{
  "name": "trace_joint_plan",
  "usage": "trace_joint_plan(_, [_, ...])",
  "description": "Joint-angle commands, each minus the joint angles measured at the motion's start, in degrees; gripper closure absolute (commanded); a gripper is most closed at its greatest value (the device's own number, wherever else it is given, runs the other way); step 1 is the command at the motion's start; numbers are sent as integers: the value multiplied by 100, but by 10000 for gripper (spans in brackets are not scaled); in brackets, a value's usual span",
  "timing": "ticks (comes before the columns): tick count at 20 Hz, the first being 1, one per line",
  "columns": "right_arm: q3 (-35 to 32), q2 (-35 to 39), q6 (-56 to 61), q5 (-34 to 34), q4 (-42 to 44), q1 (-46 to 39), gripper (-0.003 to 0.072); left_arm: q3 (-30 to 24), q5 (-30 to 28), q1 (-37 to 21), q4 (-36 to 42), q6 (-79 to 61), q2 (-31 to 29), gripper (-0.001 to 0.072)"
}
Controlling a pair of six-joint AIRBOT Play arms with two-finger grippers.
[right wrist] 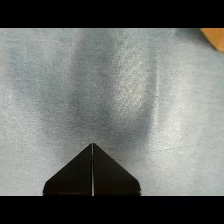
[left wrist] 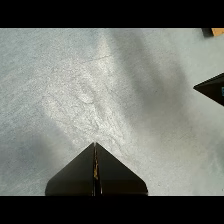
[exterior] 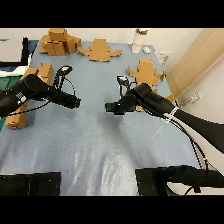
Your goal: Fold the box.
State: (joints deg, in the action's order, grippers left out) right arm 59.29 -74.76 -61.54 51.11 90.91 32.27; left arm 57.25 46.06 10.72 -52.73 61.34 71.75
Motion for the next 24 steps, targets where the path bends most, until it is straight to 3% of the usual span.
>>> trace_joint_plan(1, [2,-4,2,-2,24,-2,681,4,0,0,0,0,2,697])
trace_joint_plan(3, [4,-4,4,-4,120,-2,676,4,0,0,0,0,2,697])
trace_joint_plan(4, [4,-4,4,-4,153,-13,603,4,0,0,0,0,2,697])
trace_joint_plan(6, [9,-2,4,98,155,-199,374,4,0,0,0,-2,4,697])
trace_joint_plan(7, [28,-4,2,238,153,-420,364,4,0,0,-2,0,4,697])
trace_joint_plan(10, [317,-4,-603,844,140,-1635,294,4,0,0,-2,0,2,697])
trace_joint_plan(12, [632,-17,-1176,949,87,-2664,186,4,-2,0,0,0,2,697])
trace_joint_plan(15, [1215,-260,-2175,704,83,-4240,168,4,-2,0,0,0,4,697])
trace_joint_plan(18, [1917,-914,-3064,632,177,-5263,166,4,0,0,0,-2,2,697])
trace_joint_plan(24, [2492,-2011,-4345,1082,608,-5617,166,4,0,0,0,0,4,697])
